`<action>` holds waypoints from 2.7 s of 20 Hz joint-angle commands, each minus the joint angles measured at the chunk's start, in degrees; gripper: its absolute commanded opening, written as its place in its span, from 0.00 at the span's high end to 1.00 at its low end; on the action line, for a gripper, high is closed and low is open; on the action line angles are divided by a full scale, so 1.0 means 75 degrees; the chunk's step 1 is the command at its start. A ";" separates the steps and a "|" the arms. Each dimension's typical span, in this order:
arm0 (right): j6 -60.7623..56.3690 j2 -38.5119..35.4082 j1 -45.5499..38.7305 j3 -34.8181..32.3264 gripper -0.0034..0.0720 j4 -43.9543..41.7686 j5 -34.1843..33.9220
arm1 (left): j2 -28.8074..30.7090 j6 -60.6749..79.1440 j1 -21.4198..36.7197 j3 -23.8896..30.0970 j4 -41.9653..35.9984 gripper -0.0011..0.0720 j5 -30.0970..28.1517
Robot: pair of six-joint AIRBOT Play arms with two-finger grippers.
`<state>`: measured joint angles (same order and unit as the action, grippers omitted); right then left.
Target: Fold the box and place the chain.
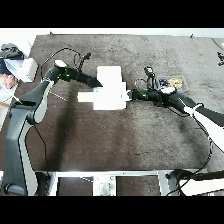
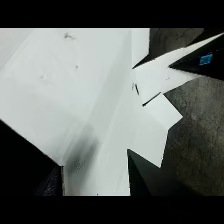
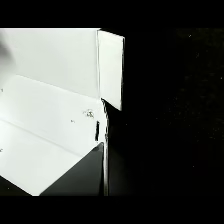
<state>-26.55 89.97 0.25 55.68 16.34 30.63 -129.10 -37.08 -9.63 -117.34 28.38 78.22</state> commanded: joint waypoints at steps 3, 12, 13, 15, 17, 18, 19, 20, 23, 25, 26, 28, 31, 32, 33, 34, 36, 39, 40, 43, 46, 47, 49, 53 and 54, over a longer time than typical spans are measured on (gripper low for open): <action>-0.0003 0.0003 0.0006 0.0003 0.97 0.0052 0.0006 | 0.0015 0.0160 -0.0003 -0.0003 -0.0073 0.60 0.0364; -0.0003 0.0003 0.0003 0.0003 0.97 0.0061 0.0035 | 0.0015 0.0950 -0.0003 -0.0003 -0.0070 0.97 0.0641; -0.0003 -0.0012 0.0000 0.0003 0.96 0.0128 0.0035 | 0.0015 0.1201 -0.0003 -0.0003 -0.0073 0.97 0.0667; -0.0012 -0.0149 -0.0096 0.0003 0.68 0.0527 0.0102 | 0.0015 0.1810 -0.0003 -0.0003 -0.0070 0.97 0.0667; -0.0015 -0.0385 -0.0344 0.0003 0.47 0.0851 0.0379 | 0.0015 0.2305 -0.0003 -0.0003 -0.0070 0.97 0.0694; -0.0041 -0.0525 -0.0533 0.0003 0.47 0.0947 0.0568 | 0.0015 0.2652 -0.0003 -0.0003 -0.0070 0.97 0.0752; -0.0047 -0.0635 -0.0737 0.0003 0.47 0.0941 0.0752 | 0.0015 0.3072 -0.0003 -0.0003 -0.0067 0.97 0.0848; -0.0067 -0.0734 -0.0950 0.0003 0.47 0.0941 0.0903 | 0.0015 0.3474 -0.0003 -0.0003 -0.0064 0.97 0.0962; -0.0458 -0.0839 -0.1352 0.0003 0.47 0.0947 0.1157 | 0.0041 0.4538 -0.0003 0.0003 -0.0009 0.97 0.1271; -0.0469 -0.0836 -0.1349 -0.0003 0.47 0.1174 0.1236 | 0.0055 0.4884 -0.0003 0.0006 0.0009 0.98 0.1241; -0.0466 -0.0836 -0.1317 -0.0006 0.47 0.1233 0.1236 | 0.0076 0.5176 -0.0003 0.0006 -0.0020 0.98 0.1221; -0.0466 -0.0836 -0.1262 -0.0003 0.47 0.1227 0.1233 | 0.0236 0.5464 0.0029 0.0149 -0.0073 0.98 0.0994; -0.0463 -0.0836 -0.1265 -0.0003 0.47 0.1227 0.1160 | 0.0568 0.6082 0.0093 0.0638 -0.0318 0.98 0.0737; -0.0463 -0.0836 -0.1265 -0.0003 0.47 0.1230 0.1134 | 0.0650 0.6263 0.0140 0.0836 -0.0565 0.98 0.0627; -0.0460 -0.0836 -0.1265 -0.0006 0.47 0.1230 0.1122 | 0.0723 0.6458 0.0207 0.1058 -0.0775 0.98 0.0487; -0.0460 -0.0836 -0.1265 -0.0003 0.47 0.1230 0.1122 | 0.0790 0.6677 0.0254 0.1326 -0.0979 0.98 0.0321; -0.0460 -0.0836 -0.1265 -0.0006 0.47 0.1230 0.1084 | 0.0854 0.7029 0.0283 0.1705 -0.1043 0.98 0.0023; -0.0402 -0.0836 -0.1265 -0.0003 0.47 0.1230 0.1052 | 0.0871 0.7423 0.0283 0.2046 -0.1049 0.98 -0.0367; -0.0405 -0.0836 -0.1265 -0.0003 0.47 0.1230 0.1046 | 0.0871 0.7437 0.0283 0.2116 -0.1049 0.98 -0.0501; -0.0402 -0.0836 -0.1265 -0.0003 0.47 0.1230 0.0994 | 0.0851 0.7624 0.0280 0.2241 -0.1049 0.97 -0.0653; -0.0405 -0.0836 -0.1265 -0.0003 0.47 0.1230 0.0839 | 0.0799 0.7810 0.0280 0.2241 -0.1040 0.97 -0.0694; -0.0405 -0.0836 -0.1265 -0.0003 0.47 0.1230 0.0822 | 0.0769 0.7930 0.0280 0.2241 -0.1070 0.97 -0.0726; -0.0405 -0.0836 -0.1265 -0.0003 0.47 0.1230 0.0828 | 0.0708 0.8154 0.0274 0.2241 -0.1075 0.97 -0.0764; -0.0440 -0.0836 -0.1265 -0.0003 0.47 0.1192 0.0828 | 0.0644 0.8501 0.0271 0.2241 -0.1067 0.97 -0.0676; -0.0437 -0.0836 -0.1265 -0.0003 0.47 0.1192 0.0828 | 0.0638 0.8559 0.0274 0.2241 -0.1061 0.97 -0.0682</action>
<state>-29.61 83.74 -9.23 55.66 25.52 36.99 -124.03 24.82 -7.57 -100.55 20.36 72.93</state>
